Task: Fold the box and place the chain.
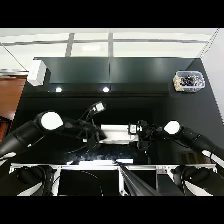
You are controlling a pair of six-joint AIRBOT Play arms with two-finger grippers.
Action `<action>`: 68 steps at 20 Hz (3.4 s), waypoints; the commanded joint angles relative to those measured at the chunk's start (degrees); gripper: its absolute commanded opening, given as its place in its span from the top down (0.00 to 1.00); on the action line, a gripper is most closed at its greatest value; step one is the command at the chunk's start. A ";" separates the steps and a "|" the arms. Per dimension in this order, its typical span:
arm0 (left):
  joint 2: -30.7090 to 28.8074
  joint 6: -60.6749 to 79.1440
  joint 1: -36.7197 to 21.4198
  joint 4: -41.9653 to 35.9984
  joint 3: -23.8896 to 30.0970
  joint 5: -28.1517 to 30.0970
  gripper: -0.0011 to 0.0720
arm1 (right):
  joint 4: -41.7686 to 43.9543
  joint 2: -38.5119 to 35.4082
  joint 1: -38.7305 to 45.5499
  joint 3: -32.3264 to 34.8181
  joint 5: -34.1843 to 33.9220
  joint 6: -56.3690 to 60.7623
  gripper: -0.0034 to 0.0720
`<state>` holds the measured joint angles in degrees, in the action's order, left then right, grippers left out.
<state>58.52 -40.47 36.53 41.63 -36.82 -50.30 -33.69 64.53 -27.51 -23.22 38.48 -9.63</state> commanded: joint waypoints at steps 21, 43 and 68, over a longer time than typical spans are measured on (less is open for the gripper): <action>9.90 1.38 -2.71 3.78 -4.63 7.30 0.95 | 0.07 0.04 0.00 0.04 -0.02 0.02 0.87; 2.43 21.84 3.91 16.37 7.39 10.60 0.28 | 0.09 0.04 0.00 0.04 -0.02 0.02 0.87; 6.40 22.10 6.67 -0.28 7.37 17.16 0.50 | 0.11 0.04 0.00 0.04 -0.04 0.02 0.86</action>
<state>64.82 -18.39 43.22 41.15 -29.45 -32.80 -33.65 64.53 -27.51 -23.20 38.41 -9.65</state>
